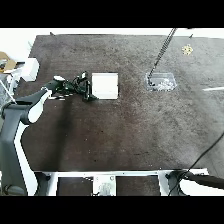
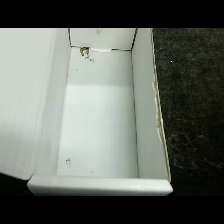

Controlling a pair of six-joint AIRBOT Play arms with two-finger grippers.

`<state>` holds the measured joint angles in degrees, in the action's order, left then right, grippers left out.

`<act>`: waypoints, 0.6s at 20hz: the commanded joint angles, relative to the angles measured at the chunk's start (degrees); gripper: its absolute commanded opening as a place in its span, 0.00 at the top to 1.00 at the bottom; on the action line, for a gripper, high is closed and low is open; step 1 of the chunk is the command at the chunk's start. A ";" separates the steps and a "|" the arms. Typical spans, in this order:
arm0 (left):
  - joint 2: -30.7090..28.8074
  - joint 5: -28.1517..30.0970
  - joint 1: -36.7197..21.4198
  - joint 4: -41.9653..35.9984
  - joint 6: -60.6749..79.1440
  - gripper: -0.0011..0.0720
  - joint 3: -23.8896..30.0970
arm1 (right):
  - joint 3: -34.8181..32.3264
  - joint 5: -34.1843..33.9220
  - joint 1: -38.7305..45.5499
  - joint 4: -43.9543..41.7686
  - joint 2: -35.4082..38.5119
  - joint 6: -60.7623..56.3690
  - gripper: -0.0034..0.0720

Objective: Fold the box and place the chain.

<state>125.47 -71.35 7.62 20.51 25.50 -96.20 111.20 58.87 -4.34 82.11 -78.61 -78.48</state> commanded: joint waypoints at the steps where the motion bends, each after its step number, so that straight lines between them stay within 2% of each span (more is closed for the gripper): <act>1: 0.00 0.00 -0.04 0.02 0.00 0.73 -0.04 | -0.04 -2.54 -1.03 3.85 3.82 0.46 0.95; 5: 0.00 0.00 -0.04 0.02 0.02 0.73 -0.04 | -0.09 1.84 -1.07 3.34 1.90 -0.35 0.95; 12: 0.00 0.00 -0.04 0.02 0.00 0.73 -0.04 | -0.13 8.74 -2.51 -4.94 0.68 0.94 0.95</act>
<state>125.47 -71.35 7.62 20.53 25.50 -96.20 111.09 64.86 -6.00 80.93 -77.73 -78.56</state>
